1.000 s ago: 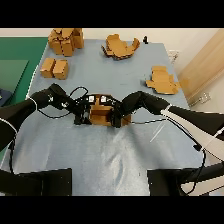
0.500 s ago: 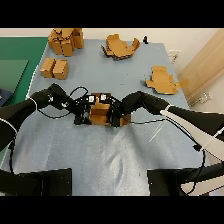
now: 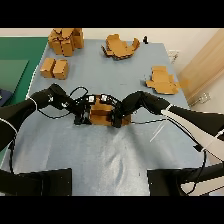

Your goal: Fold the box.

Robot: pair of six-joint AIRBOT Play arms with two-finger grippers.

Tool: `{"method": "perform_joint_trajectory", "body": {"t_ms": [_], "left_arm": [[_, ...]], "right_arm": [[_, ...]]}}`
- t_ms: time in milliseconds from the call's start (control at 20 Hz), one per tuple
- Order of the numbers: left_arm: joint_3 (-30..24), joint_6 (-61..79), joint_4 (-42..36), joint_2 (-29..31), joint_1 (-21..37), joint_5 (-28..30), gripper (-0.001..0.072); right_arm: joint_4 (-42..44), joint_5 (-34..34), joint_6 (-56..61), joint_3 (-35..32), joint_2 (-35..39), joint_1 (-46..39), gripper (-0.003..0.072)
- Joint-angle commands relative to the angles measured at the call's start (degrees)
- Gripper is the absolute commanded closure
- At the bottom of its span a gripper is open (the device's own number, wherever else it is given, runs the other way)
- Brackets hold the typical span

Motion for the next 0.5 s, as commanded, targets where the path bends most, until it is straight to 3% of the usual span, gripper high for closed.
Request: {"method": "perform_joint_trajectory", "body": {"t_ms": [0,450], "left_arm": [[0.07,-0.04,0.02,0.00,0.04,-0.02,0.0612],[0.07,-0.04,0.02,0.00,0.04,0.02,0.0612]], "right_arm": [[-7.91,-2.36,9.46,0.00,0.68,-0.37,0.0683],[-0.13,-3.85,16.85,0.00,2.82,-6.08,0.0683]]}}
